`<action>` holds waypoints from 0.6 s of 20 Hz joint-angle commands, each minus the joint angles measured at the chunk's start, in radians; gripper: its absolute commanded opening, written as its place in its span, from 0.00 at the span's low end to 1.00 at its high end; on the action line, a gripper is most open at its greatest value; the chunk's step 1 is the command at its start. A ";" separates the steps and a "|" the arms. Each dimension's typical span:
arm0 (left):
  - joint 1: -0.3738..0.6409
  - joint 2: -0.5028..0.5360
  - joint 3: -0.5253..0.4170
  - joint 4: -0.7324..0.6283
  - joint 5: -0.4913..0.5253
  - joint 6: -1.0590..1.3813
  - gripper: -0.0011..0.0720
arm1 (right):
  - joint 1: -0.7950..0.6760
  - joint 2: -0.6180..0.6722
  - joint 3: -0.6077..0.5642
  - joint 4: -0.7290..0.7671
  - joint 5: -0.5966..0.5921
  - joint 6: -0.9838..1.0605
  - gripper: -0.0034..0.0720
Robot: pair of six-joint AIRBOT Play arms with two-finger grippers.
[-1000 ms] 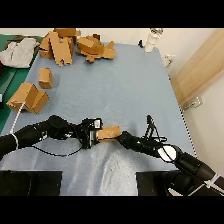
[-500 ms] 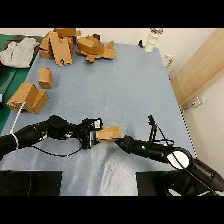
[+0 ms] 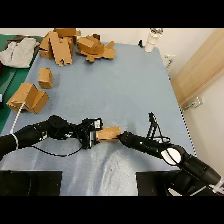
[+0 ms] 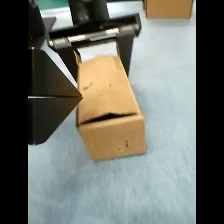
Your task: Fold the box.
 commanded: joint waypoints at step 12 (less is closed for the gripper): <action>0.001 0.000 0.000 0.000 -0.001 0.000 0.66 | -0.006 0.044 0.062 -0.035 -0.064 -0.026 0.04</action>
